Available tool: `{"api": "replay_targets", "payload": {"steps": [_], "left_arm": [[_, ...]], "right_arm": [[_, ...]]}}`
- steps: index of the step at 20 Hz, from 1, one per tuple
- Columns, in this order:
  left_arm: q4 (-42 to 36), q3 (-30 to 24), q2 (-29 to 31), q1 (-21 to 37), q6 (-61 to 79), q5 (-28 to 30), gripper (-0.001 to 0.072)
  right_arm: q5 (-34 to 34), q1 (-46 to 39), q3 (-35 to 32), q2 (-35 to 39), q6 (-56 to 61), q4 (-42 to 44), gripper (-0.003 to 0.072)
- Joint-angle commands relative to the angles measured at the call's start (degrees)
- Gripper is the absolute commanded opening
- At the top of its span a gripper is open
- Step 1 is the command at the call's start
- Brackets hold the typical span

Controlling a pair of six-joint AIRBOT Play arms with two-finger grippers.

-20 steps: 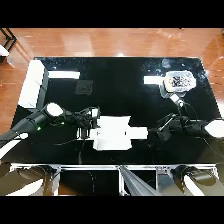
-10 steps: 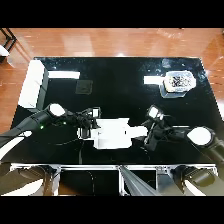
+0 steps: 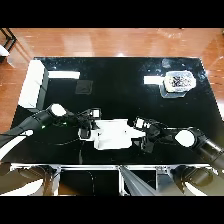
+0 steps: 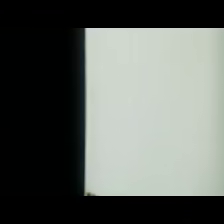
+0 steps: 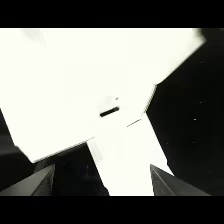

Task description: Fold the box and place the chain.

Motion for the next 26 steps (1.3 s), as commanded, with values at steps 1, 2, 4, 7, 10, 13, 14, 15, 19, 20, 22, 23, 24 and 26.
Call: {"api": "replay_targets", "payload": {"steps": [1, 2, 4, 7, 10, 13, 14, 15, 19, 20, 22, 23, 24, 26], "left_arm": [[0.4, 0.0, -0.1, 0.0, -0.1, 0.1, 0.0025], [0.4, 0.0, -0.1, 0.0, -0.1, 0.1, 0.0026], [0.4, 0.0, -0.1, 0.0, -0.1, 0.1, 0.0025], [0.4, 0.0, -0.1, 0.0, -0.1, 0.1, 0.0026], [0.4, 0.0, -0.1, 0.0, -0.1, 0.1, 0.0025], [0.4, 0.0, -0.1, 0.0, -0.1, 0.1, 0.0026], [0.4, 0.0, -0.1, 0.0, -0.1, 0.1, 0.0026], [0.4, 0.0, -0.1, 0.0, -0.1, 0.1, 0.0026], [0.4, 0.0, -0.1, 0.0, -0.1, 0.1, 0.0026], [0.4, 0.0, -0.1, 0.0, -0.1, 0.1, 0.0026], [0.4, 0.0, -0.1, 0.0, -0.1, 0.1, 0.0025], [0.4, 0.0, -0.1, 0.0, -0.1, 0.1, 0.0025], [0.4, 0.0, -0.1, 0.0, -0.1, 0.1, 0.0026], [0.4, 0.0, -0.1, 0.0, -0.1, 0.0, 0.0026]], "right_arm": [[-0.5, 1.9, 0.0, -2.5, -2.4, -1.2, 0.0704], [-0.8, 2.8, 0.0, -3.5, -2.6, -1.1, 0.0704], [-1.8, 4.7, 0.0, -5.2, -2.7, -0.1, 0.0704], [-3.4, 7.6, 0.0, -6.8, -2.7, 1.3, 0.0704], [-5.8, 8.6, 0.0, -8.1, -2.7, 8.0, 0.0704], [-9.6, 8.6, 0.1, -8.2, -2.6, 11.4, 0.0704], [-9.8, 8.6, 0.4, -8.2, -2.7, 11.7, 0.0704], [-9.9, 8.6, 0.9, -8.2, -2.7, 11.7, 0.0704], [-9.9, 8.6, 3.2, -8.1, -2.7, 10.6, 0.0704], [-9.9, 8.6, 3.5, -8.1, -2.7, 9.7, 0.0704], [-9.9, 8.6, 3.8, -8.0, -2.7, 7.9, 0.0704], [-10.4, 8.6, 3.8, -8.0, -2.6, 6.8, 0.0704], [-11.5, 8.5, 3.8, -8.0, -2.6, 6.2, 0.0704], [-14.2, 8.5, 4.2, -8.0, -2.7, 5.6, 0.0704]]}}
